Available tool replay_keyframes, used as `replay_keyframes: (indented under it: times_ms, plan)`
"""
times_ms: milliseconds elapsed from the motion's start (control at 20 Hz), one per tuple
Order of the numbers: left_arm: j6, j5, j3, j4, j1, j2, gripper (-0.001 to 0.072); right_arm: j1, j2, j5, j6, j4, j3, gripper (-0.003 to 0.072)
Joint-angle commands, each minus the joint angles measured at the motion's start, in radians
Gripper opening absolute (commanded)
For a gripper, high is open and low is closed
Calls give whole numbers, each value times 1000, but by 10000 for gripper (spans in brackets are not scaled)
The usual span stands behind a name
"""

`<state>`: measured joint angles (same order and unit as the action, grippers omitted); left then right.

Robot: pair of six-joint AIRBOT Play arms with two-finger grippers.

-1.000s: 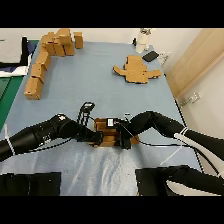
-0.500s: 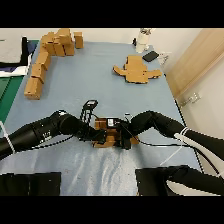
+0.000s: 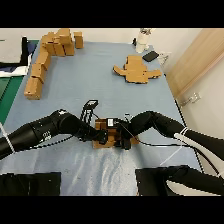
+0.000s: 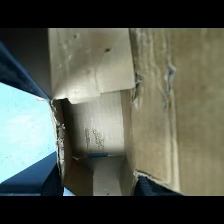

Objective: Fold the box.

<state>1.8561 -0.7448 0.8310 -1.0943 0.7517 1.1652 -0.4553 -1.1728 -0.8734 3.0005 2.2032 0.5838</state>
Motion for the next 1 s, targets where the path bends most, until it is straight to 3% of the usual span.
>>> replay_keyframes:
  times_ms: [0,250,550,950]
  plan:
    - [3,3,1,-4,-16,0,704,-1,0,0,1,0,0,463]
    - [1,-90,1,-6,-95,0,704,-1,0,0,1,0,0,463]
    - [-1,-94,1,-31,-99,0,704,-1,0,0,1,0,1,463]
    - [-50,-130,1,74,-98,-1,705,-1,0,0,1,0,0,463]
